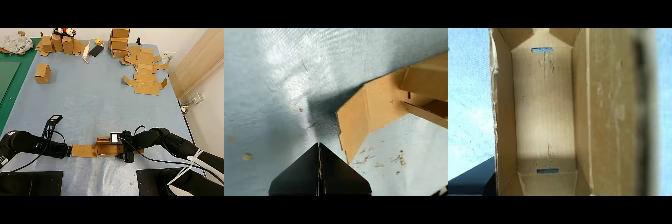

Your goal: Fold the box.

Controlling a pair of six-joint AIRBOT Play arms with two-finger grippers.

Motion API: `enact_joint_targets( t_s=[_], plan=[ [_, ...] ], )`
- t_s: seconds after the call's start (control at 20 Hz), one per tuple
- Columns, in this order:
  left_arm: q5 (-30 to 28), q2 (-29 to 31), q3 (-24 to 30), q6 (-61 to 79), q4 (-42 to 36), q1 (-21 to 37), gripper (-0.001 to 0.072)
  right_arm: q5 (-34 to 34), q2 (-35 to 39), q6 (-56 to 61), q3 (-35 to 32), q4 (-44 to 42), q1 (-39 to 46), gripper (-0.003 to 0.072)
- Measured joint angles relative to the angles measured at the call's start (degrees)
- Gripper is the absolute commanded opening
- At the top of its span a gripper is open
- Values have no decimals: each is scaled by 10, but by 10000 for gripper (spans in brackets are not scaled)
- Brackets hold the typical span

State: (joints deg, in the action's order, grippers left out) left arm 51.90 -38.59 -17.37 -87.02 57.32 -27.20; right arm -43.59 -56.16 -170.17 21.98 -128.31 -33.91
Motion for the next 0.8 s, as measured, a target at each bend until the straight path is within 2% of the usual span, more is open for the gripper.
enact_joint_targets(
  t_s=[0.35,0.8],
  plan=[
    [-63,0,53,85,-152,0,11,0,0,0,0,0,0,595],
    [-99,-4,71,147,-234,0,11,0,0,0,0,0,0,595]
  ],
)
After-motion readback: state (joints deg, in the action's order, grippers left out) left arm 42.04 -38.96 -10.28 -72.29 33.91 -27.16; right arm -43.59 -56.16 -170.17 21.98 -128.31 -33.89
